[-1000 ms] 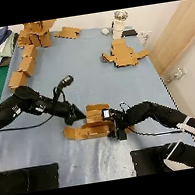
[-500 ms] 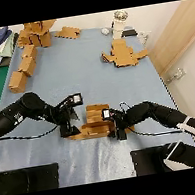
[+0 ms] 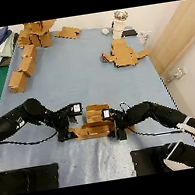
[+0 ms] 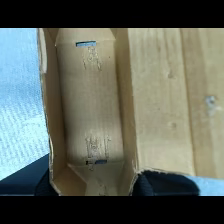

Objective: Fold the box.

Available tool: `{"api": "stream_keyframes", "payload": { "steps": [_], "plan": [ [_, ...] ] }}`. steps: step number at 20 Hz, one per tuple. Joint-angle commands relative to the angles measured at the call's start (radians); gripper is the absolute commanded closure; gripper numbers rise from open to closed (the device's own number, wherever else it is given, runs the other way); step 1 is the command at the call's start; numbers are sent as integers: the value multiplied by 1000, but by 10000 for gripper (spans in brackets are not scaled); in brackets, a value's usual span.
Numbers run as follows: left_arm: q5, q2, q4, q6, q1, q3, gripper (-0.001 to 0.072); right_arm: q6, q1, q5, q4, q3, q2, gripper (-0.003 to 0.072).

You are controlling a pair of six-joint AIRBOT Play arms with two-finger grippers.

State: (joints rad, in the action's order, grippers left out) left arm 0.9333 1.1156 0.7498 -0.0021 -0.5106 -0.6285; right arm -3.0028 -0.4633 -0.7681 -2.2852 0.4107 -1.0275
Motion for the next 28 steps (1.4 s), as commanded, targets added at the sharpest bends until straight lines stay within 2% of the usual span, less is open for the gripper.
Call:
{"api": "stream_keyframes", "payload": {
  "steps": [1,6,12,13,14,15,17,24,25,26,28],
  "plan": [
    [-37,1,-26,10,-38,13,-3,0,0,0,0,-1,0,189],
    [-46,2,-51,10,-76,13,-4,0,0,0,0,-1,0,189],
    [-123,44,-121,10,-139,13,-2,0,0,0,0,-1,0,189],
    [-125,53,-117,10,-150,13,44,0,0,0,0,-1,0,189],
    [-129,57,-114,10,-151,13,246,0,0,0,0,-1,0,189],
    [-147,57,-109,10,-153,14,299,0,0,0,0,-1,0,189],
    [-183,57,-82,10,-157,14,300,0,0,0,0,-1,0,189],
    [-203,57,-62,10,-157,14,302,0,0,0,0,-1,0,189],
    [-209,57,-61,10,-157,14,364,0,0,0,0,-1,0,189],
    [-216,56,-61,11,-157,14,481,0,0,0,0,-1,0,189],
    [-217,56,-66,11,-157,14,480,0,0,0,0,-1,0,189]
  ]
}}
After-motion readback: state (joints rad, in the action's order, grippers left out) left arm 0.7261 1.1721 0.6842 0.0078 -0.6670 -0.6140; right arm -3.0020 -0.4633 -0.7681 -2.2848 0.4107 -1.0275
